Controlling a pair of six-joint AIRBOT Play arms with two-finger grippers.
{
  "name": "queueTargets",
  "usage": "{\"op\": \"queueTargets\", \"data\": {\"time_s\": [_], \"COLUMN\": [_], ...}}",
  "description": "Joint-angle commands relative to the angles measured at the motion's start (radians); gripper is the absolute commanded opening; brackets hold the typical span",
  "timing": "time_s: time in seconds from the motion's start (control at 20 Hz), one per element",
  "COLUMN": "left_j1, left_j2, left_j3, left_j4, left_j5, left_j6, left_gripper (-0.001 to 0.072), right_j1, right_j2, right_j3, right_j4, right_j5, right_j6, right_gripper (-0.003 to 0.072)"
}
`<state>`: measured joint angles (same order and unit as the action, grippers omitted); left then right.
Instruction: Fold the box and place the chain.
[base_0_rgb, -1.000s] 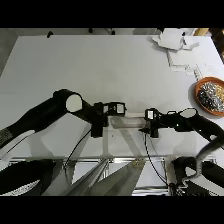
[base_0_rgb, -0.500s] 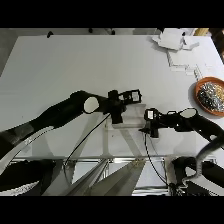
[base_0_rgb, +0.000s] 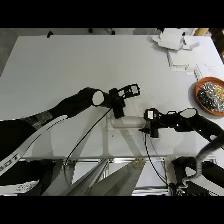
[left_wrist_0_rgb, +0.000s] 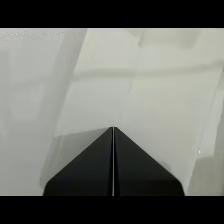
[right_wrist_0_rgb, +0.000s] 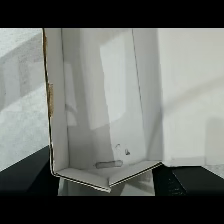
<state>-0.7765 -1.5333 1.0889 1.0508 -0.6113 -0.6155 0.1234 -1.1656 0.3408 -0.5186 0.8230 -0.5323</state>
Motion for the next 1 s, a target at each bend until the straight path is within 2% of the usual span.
{"op": "queueTargets", "data": {"time_s": [0.0, 0.1, 0.2, 0.6, 0.75, 0.8, 0.85, 0.9, 0.95], "left_j1": [0.017, 0.017, 0.017, 0.019, 0.031, 0.037, 0.039, 0.042, 0.043], "left_j2": [0.094, 0.143, 0.151, 0.151, 0.151, 0.151, 0.151, 0.151, 0.151], "left_j3": [0.002, 0.000, -0.020, -0.195, -0.224, -0.227, -0.226, -0.226, -0.227], "left_j4": [0.087, 0.162, 0.192, 0.195, 0.186, 0.179, 0.175, 0.166, 0.154], "left_j5": [-0.165, -0.313, -0.409, -0.312, -0.297, -0.298, -0.297, -0.292, -0.285], "left_j6": [-0.072, -0.150, -0.171, -0.148, -0.054, -0.013, 0.022, 0.064, 0.109], "left_gripper": [0.0007, 0.0007, 0.0007, 0.0013, 0.0055, 0.0129, 0.0175, 0.0185, 0.0252], "right_j1": [0.000, 0.000, 0.000, 0.000, 0.000, 0.000, 0.000, 0.000, 0.000], "right_j2": [0.000, 0.000, 0.000, 0.000, 0.000, 0.000, 0.000, 0.000, 0.000], "right_j3": [0.000, 0.000, 0.000, 0.000, 0.000, 0.000, 0.000, 0.000, 0.000], "right_j4": [0.000, 0.000, 0.000, 0.000, 0.000, 0.000, 0.000, 0.000, 0.000], "right_j5": [0.000, 0.000, 0.000, 0.000, 0.000, 0.000, 0.000, 0.000, 0.000], "right_j6": [0.000, 0.000, 0.000, 0.000, 0.000, 0.000, 0.000, 0.000, 0.000], "right_gripper": [0.0401, 0.0401, 0.0401, 0.0401, 0.0401, 0.0401, 0.0401, 0.0401, 0.0401]}}
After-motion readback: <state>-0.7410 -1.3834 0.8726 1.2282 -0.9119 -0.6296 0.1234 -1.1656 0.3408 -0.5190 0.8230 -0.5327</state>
